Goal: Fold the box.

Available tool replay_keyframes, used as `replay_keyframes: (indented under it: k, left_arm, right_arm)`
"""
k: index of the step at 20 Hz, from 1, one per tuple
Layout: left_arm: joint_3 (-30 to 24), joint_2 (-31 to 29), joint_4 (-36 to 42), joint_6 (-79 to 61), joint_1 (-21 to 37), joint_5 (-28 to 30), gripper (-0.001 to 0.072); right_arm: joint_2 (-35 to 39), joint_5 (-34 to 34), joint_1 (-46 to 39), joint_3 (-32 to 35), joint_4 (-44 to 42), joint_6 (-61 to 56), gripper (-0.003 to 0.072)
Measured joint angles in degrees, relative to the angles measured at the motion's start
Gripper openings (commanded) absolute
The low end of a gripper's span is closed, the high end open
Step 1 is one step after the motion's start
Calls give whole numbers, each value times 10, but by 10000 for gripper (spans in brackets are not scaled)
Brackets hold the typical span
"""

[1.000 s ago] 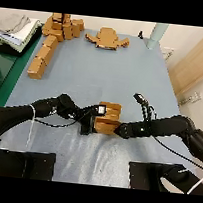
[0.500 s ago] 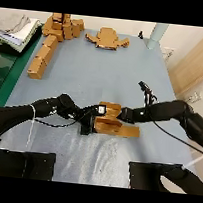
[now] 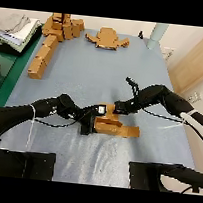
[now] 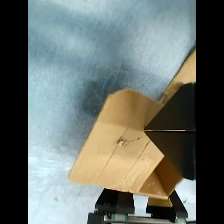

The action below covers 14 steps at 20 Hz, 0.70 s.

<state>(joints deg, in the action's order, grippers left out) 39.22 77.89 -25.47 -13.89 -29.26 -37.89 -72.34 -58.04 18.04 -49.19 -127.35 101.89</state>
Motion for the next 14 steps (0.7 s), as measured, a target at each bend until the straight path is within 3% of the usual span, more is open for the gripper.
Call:
replay_keyframes:
  k: [14]
  left_arm:
    - [0,0,0,0,0,0,599]
  right_arm:
    - [-31,-7,-1,-8,17,78,5]
